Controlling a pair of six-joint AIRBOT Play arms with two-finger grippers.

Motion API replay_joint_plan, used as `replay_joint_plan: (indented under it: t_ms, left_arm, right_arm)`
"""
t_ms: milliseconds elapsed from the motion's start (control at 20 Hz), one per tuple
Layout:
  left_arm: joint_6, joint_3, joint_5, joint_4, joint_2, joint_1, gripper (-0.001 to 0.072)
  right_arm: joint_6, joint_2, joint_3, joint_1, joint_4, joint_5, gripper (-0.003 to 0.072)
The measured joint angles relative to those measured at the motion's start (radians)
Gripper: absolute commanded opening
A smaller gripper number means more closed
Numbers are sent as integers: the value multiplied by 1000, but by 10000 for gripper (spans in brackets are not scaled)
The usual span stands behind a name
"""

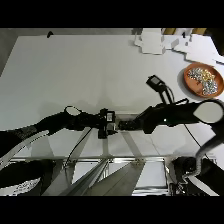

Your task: Fold the box and place the chain.

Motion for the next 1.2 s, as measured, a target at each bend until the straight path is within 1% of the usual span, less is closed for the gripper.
replay_joint_plan:
  t_ms: [100,200,300,400,500,600,650,700,750,1200]
  left_arm:
    - [0,0,0,0,0,0,207]
    - [0,0,0,0,0,0,207]
    - [0,0,0,0,0,0,207]
    - [0,0,0,0,0,0,207]
    - [0,0,0,0,0,0,207]
    - [0,0,0,0,0,0,207]
    - [0,0,0,0,0,0,207]
    - [0,0,0,0,0,0,207]
    - [0,0,0,0,0,0,207]
    - [0,0,0,0,0,0,207]
  right_arm:
    - [-8,-23,13,8,-25,-3,196]
    - [-13,-35,61,-20,-70,25,193]
    - [-13,-40,113,-86,-130,64,193]
    - [10,-51,139,-172,-192,90,194]
    - [48,-74,138,-246,-234,101,194]
    - [82,-106,114,-288,-268,92,197]
    - [95,-125,97,-298,-285,75,224]
    - [108,-146,80,-301,-301,61,314]
    - [116,-172,65,-299,-322,47,329]
    - [196,-385,28,-183,-472,-28,326]
